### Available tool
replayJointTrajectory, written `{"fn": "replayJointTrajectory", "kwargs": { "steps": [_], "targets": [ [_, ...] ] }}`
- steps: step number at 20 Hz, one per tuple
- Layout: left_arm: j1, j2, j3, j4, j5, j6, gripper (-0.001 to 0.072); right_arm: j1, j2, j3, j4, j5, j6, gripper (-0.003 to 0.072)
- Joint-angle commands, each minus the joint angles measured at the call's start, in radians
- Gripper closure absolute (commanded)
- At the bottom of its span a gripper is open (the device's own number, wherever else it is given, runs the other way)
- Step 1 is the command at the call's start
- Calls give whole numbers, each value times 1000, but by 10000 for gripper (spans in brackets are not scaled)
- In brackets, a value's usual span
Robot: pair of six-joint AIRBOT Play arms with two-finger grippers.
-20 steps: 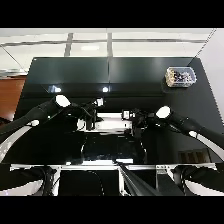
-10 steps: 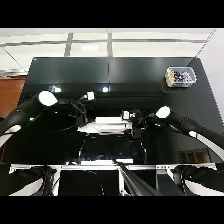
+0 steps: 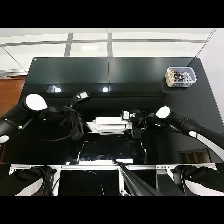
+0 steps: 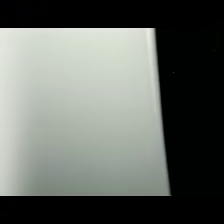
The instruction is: Fold the box and place the chain.
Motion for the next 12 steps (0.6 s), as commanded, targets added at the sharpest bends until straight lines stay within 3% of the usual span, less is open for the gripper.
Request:
{"fn": "replayJointTrajectory", "kwargs": {
  "steps": [1,5,8,10,12],
  "targets": [
    [-71,-47,-34,-207,98,17,683,0,-1,0,2,-1,0,519],
    [-79,-53,-34,-396,491,168,683,0,-1,0,2,-1,0,518],
    [-79,-70,-34,-339,731,205,683,0,-1,0,2,-1,0,518],
    [-79,-108,-34,-259,764,205,683,0,-1,0,2,-1,0,518],
    [-79,-158,-34,-238,702,205,683,0,-1,0,2,-1,0,518]
  ]
}}
